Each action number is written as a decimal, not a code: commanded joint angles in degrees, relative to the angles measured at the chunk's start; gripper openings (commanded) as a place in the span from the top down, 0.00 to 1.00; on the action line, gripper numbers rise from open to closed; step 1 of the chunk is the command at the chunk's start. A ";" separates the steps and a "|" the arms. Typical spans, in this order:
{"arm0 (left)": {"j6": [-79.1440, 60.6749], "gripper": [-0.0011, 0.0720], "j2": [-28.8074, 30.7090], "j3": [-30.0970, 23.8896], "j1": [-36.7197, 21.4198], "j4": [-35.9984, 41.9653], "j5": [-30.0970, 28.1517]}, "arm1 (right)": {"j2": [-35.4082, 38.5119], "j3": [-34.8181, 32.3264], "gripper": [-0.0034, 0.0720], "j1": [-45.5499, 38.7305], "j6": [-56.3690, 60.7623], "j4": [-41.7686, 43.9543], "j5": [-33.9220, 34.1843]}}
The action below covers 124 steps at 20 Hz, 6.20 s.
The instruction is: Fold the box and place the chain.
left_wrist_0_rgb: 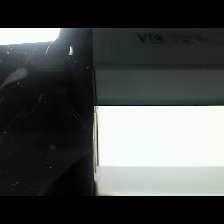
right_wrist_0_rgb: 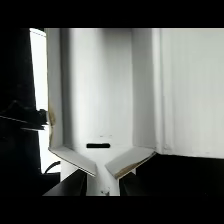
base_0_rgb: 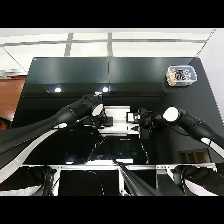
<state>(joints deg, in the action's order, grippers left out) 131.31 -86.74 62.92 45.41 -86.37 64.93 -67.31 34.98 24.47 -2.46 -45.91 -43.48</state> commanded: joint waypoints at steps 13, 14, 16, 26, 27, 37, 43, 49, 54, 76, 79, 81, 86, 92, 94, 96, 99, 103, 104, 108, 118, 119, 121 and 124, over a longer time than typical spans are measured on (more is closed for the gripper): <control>0.04 0.95 0.00 0.04 -0.02 1.57 -0.81 | -3.65 0.00 0.66 1.36 0.09 12.90 1.29; 0.04 0.95 0.00 0.04 -0.02 1.57 -0.81 | -3.65 0.00 0.66 1.36 0.09 12.90 1.29; 0.04 0.95 0.00 0.04 -0.02 1.57 -0.81 | -3.65 0.00 0.78 1.36 0.09 12.90 1.33; 0.04 0.95 0.00 0.04 0.00 1.57 -0.61 | -3.67 0.00 0.86 1.36 0.59 13.55 1.73; 0.04 0.95 0.00 0.04 0.00 1.60 -0.61 | -3.67 0.00 0.89 1.36 1.99 13.55 1.73; 0.07 0.95 0.00 0.04 0.02 1.33 -0.31 | 3.96 2.01 0.94 -4.26 33.64 -1.64 -8.96; 0.07 0.95 0.00 0.04 -0.04 0.92 -0.63 | 8.83 0.02 0.94 -27.87 69.48 -1.14 -7.76; 0.04 0.95 0.00 0.04 -0.07 0.85 -1.88 | 3.45 -4.70 0.94 -36.96 75.65 -1.29 -14.49; 0.04 0.95 0.00 0.04 -0.04 0.90 -1.42 | -5.66 -4.70 0.94 -31.36 66.95 8.00 -17.35; -1.31 0.95 0.00 0.04 -0.04 0.90 -1.55 | -8.20 4.39 0.23 -17.99 55.08 17.84 -26.97; -1.31 0.95 0.00 0.04 -0.04 0.90 -1.55 | -8.20 4.96 0.30 -14.19 55.56 17.79 -23.15; -1.31 0.95 0.00 0.04 -0.04 0.90 -1.51 | -8.20 6.32 0.39 -11.45 57.92 17.68 -20.00; -1.31 0.95 0.00 0.04 -0.04 0.90 -1.68 | -8.20 10.49 0.39 -6.10 68.22 8.09 -17.16; -1.29 0.95 0.00 0.04 -0.04 0.94 -1.62 | -8.20 10.78 0.39 -0.07 79.62 1.22 -9.31; -1.31 0.95 0.00 0.04 -0.04 0.92 -1.62 | -8.20 11.82 0.39 1.97 87.03 -3.96 -8.31; -1.31 0.95 0.00 0.04 -0.04 0.92 -1.64 | -8.22 13.68 0.39 4.55 94.79 -10.86 -8.31; -1.33 0.95 0.00 0.04 -0.04 0.90 -1.64 | -8.31 16.52 0.39 8.76 106.44 -22.12 -9.77; -1.36 0.95 0.00 0.04 -0.04 0.92 -1.62 | -8.61 19.26 0.48 11.39 113.68 -28.04 -13.29; -1.49 0.95 0.00 0.04 -0.04 0.92 -1.60 | -8.61 19.71 0.48 11.37 113.68 -28.11 -14.64; -1.46 0.95 0.00 0.04 -0.04 0.92 -1.49 | -8.61 20.72 0.48 11.37 113.50 -28.04 -17.18; -1.46 0.95 0.00 0.04 -0.04 1.14 -1.62 | -14.10 23.52 0.48 15.06 118.55 -30.77 -17.90; -1.46 0.95 0.00 0.04 -0.04 1.40 -1.64 | -14.84 24.79 0.48 15.65 119.58 -32.33 -18.45; -1.46 0.95 0.00 0.04 -0.04 1.40 -1.64 | -16.02 27.54 0.48 16.39 122.16 -35.28 -20.70; -1.46 0.95 0.00 0.04 -0.04 1.40 -1.38 | -16.33 28.46 0.48 16.48 125.94 -38.62 -24.98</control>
<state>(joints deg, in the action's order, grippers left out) 129.84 -86.76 62.92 45.39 -85.17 63.40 -82.83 61.91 40.42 119.57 -80.60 -64.45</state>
